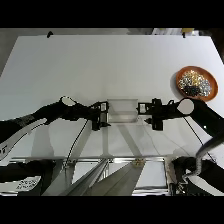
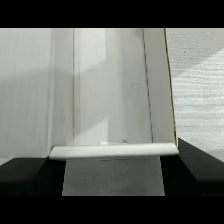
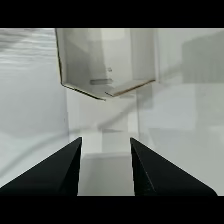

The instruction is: Fold the box and place the chain.

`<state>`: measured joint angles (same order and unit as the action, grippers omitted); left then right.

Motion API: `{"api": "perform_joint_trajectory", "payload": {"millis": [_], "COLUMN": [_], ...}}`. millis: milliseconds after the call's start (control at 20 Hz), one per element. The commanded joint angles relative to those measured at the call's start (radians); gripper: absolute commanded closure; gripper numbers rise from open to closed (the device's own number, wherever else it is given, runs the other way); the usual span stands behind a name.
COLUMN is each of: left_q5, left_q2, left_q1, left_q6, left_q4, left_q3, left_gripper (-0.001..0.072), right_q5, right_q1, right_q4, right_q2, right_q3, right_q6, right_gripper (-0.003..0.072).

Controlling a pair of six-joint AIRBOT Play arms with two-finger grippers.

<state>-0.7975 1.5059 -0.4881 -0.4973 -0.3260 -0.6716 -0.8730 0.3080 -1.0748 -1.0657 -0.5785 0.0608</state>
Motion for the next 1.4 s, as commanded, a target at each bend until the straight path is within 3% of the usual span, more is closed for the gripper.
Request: {"api": "perform_joint_trajectory", "payload": {"millis": [0,50,100,1000,1100,1200,1350], "left_q5": [0.0,0.0,0.0,0.0,0.0,0.0,0.0], "left_q2": [-0.001,-0.001,-0.001,-0.001,-0.001,-0.001,-0.001], "left_q1": [0.0,0.0,0.0,0.0,0.0,0.0,0.0], "left_q6": [0.0,0.0,0.0,0.0,0.0,0.0,0.0], "left_q4": [0.0,0.0,0.0,0.0,0.0,0.0,0.0], "left_q3": [0.0,0.0,0.0,0.0,0.0,0.0,0.0], "left_gripper": [0.07,0.07,0.07,0.07,0.07,0.07,0.07], "right_q5": [-0.002,-0.001,-0.001,0.055,0.055,0.065,0.078], "right_q1": [-0.001,-0.001,-0.001,0.0,0.0,0.0,0.0], "right_q4": [0.095,0.103,0.119,0.428,0.43,0.433,0.433], "right_q2": [-0.068,-0.079,-0.088,-0.131,-0.131,-0.131,-0.131], "right_q3": [0.001,0.001,0.001,0.019,0.04,0.059,0.072], "right_q6": [-0.122,-0.137,-0.154,-0.303,-0.337,-0.359,-0.359], "right_gripper": [0.0425,0.0519,0.0531,0.0529,0.0512,0.0382,0.0363]}}
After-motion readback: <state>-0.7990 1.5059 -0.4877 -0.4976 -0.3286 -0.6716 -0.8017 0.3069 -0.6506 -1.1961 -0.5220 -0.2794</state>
